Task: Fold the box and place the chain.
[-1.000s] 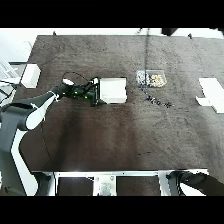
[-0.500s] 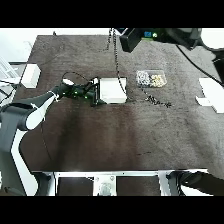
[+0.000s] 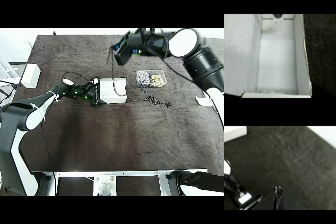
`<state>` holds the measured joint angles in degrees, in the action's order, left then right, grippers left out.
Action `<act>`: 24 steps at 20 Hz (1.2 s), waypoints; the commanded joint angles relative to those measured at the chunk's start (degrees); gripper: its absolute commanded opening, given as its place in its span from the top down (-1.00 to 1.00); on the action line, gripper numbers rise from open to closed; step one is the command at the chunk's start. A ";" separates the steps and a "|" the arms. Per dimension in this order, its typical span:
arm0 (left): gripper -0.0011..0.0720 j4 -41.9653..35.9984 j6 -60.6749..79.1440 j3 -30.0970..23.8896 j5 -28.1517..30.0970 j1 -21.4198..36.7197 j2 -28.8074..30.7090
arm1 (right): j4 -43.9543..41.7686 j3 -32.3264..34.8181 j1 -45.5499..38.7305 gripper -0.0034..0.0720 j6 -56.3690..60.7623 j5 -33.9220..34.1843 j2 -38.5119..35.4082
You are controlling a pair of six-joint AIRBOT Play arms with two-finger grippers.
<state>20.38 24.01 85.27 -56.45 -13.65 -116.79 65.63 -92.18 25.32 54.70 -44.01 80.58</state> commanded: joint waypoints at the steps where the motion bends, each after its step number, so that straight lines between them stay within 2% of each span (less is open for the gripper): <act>1: 0.18 0.02 0.02 -0.02 0.00 0.00 0.02 | -0.26 9.57 -1.29 0.88 -0.07 1.07 0.81; 4: 0.18 0.00 0.02 -0.02 0.02 0.00 0.02 | -0.28 19.80 -1.55 0.88 -1.86 11.52 2.89; 6: 0.18 0.00 0.02 -0.02 0.00 0.00 0.02 | -0.22 21.75 -1.57 0.87 -3.19 11.47 4.72; 7: 0.18 0.02 0.02 -0.02 0.00 0.00 0.02 | -0.02 21.86 -1.62 0.53 -3.32 10.60 4.74; 8: 0.18 0.02 0.02 -0.02 0.00 0.00 0.02 | 0.68 21.79 -1.88 -0.14 -3.34 9.66 4.22; 9: 0.18 0.00 0.02 -0.02 0.00 0.00 0.02 | 2.71 21.79 -2.45 -0.28 -3.34 8.41 3.30; 10: 0.18 0.02 0.02 -0.02 0.00 0.00 0.02 | 4.98 21.79 -3.41 -0.22 -3.34 7.10 2.32; 13: 0.18 0.00 0.02 -0.02 0.02 0.00 0.02 | 7.50 21.79 -9.25 -0.23 -4.98 2.82 0.79; 18: 0.18 0.02 0.02 -0.02 0.02 0.00 0.02 | 3.45 22.21 -20.85 -0.22 -21.92 -6.88 4.13; 24: 0.18 0.02 0.02 -0.02 0.02 0.00 0.02 | 2.43 22.03 -23.26 -0.17 -37.11 -11.13 10.51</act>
<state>20.38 24.01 85.27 -56.45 -13.65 -116.79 68.51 -70.06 3.38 26.09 -51.81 88.55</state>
